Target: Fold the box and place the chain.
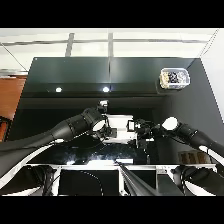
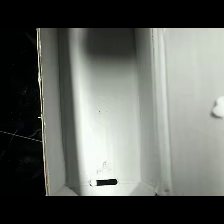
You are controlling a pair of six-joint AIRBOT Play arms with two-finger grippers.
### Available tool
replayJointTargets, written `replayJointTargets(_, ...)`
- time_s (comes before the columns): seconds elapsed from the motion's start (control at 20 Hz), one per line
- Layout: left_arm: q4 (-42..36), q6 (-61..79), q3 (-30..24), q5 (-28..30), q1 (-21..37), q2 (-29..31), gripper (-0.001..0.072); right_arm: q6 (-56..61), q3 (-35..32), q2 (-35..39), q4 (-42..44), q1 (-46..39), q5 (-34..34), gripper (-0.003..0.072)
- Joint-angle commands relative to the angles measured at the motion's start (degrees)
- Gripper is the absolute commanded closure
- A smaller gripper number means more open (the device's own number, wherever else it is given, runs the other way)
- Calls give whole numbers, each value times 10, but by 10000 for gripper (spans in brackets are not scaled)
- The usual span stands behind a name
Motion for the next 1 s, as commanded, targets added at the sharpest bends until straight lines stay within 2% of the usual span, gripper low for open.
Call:
replayJointTargets(0.0, -9, 2, 1, 5, 0, -1, 413, 0, 0, 0, 0, 0, 1, 257)
replayJointTargets(0.3, -8, -10, 0, -10, 2, -2, 435, 0, 0, 0, 0, 0, 1, 258)
replayJointTargets(0.45, -9, -10, 1, -10, 2, -2, 658, 0, 0, 0, 0, 0, 0, 257)
replayJointTargets(0.5, -9, -11, 1, -10, 2, -2, 682, 0, 0, 0, 0, 0, 0, 258)
replayJointTargets(0.65, -9, -12, 4, -10, 2, -2, 682, 0, 0, 0, 0, 0, 0, 257)
replayJointTargets(0.7, -9, -12, 7, -10, 2, -2, 672, 0, 0, 0, 0, 0, 1, 257)
replayJointTargets(0.75, -9, -12, 11, -10, 2, -2, 552, 0, 0, 0, 0, 0, 1, 258)
replayJointTargets(0.8, -9, -12, 14, -11, 2, -2, 377, 0, 0, 0, 0, 0, 1, 257)
replayJointTargets(0.85, -9, -12, 16, -11, 2, -2, 301, 0, 0, 0, 0, 0, 0, 258)
replayJointTargets(0.95, -3, -12, 16, -15, 2, -3, 297, 0, 0, 0, 0, 0, 0, 258)
